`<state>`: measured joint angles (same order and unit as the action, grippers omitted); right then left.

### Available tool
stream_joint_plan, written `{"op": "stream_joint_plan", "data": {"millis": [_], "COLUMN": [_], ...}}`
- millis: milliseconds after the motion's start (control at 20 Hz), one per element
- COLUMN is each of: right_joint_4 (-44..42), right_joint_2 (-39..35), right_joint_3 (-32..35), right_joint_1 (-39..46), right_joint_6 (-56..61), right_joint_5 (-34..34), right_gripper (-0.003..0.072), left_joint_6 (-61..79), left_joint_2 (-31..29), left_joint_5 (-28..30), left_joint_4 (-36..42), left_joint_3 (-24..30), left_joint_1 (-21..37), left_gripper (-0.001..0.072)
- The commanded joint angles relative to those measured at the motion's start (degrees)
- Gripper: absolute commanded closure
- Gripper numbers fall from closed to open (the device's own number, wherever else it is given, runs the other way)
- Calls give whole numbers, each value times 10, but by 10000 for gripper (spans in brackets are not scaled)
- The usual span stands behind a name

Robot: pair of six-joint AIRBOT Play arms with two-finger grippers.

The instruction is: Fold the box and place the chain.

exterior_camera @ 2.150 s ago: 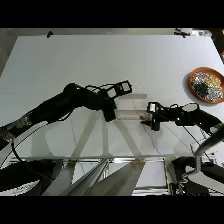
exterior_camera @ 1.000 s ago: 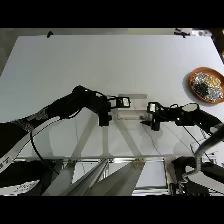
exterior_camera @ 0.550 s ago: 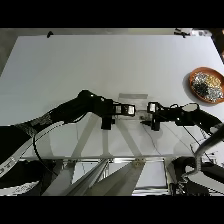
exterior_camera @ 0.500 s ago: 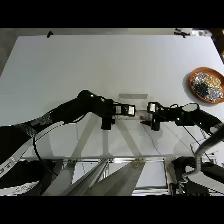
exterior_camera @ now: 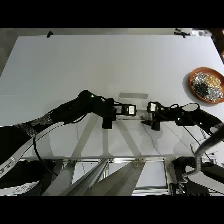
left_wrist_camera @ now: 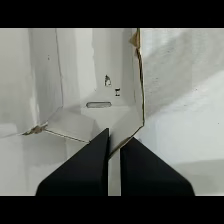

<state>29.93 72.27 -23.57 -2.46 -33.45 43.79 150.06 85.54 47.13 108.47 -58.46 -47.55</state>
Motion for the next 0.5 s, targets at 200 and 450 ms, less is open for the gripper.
{"op": "stream_joint_plan", "data": {"millis": [200,450], "right_joint_4": [0,0], "right_joint_2": [0,0], "right_joint_3": [0,0], "right_joint_1": [0,0], "right_joint_6": [0,0], "right_joint_5": [2,2], "right_gripper": [285,285], "left_joint_6": [-1,-16], "left_joint_2": [0,0], "left_joint_5": [30,17], "left_joint_4": [-19,-39], "left_joint_3": [0,0], "left_joint_1": [1,1], "left_gripper": [530,531]}}
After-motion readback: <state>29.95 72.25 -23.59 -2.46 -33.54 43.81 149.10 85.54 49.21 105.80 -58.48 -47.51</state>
